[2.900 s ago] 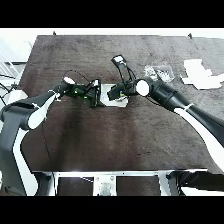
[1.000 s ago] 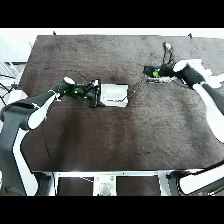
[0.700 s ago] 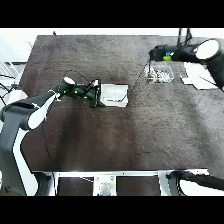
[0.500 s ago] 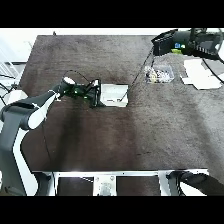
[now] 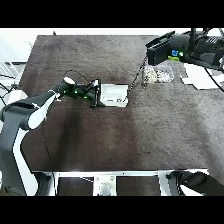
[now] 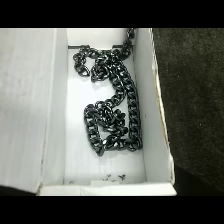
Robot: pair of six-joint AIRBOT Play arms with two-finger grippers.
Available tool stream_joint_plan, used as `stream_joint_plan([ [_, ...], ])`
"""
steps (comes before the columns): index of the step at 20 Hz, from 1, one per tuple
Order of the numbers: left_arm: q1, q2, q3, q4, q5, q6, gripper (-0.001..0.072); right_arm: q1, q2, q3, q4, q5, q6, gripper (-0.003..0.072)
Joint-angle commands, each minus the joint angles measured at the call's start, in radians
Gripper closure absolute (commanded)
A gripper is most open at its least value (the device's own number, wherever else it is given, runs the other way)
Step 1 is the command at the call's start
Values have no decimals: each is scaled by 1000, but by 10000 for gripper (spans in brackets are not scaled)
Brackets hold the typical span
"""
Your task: Fold the box and place the chain.
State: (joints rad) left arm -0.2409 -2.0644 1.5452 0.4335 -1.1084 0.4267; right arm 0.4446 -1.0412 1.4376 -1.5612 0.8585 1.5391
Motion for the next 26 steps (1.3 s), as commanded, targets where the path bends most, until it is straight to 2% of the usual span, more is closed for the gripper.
stream_joint_plan([
  [1, 1, 0, 0, 0, 0, 0, 360, 21, 3, -30, -10, 7, 49, 669],
  [5, 1, 0, 0, 0, 0, 0, 360, 61, -8, -89, -11, -9, 98, 669],
  [12, 0, 0, 0, 0, 0, 0, 360, 61, -83, -246, -10, -185, 212, 669],
  [17, 0, 0, 0, 0, 0, 0, 360, 69, -126, -246, 0, -227, 216, 669],
  [23, 1, 0, 0, 0, 1, 0, 360, 94, -111, -132, 5, -245, 215, 669],
  [26, 1, 0, 0, 0, 1, 0, 360, 105, -113, -131, 6, -245, 216, 669],
])
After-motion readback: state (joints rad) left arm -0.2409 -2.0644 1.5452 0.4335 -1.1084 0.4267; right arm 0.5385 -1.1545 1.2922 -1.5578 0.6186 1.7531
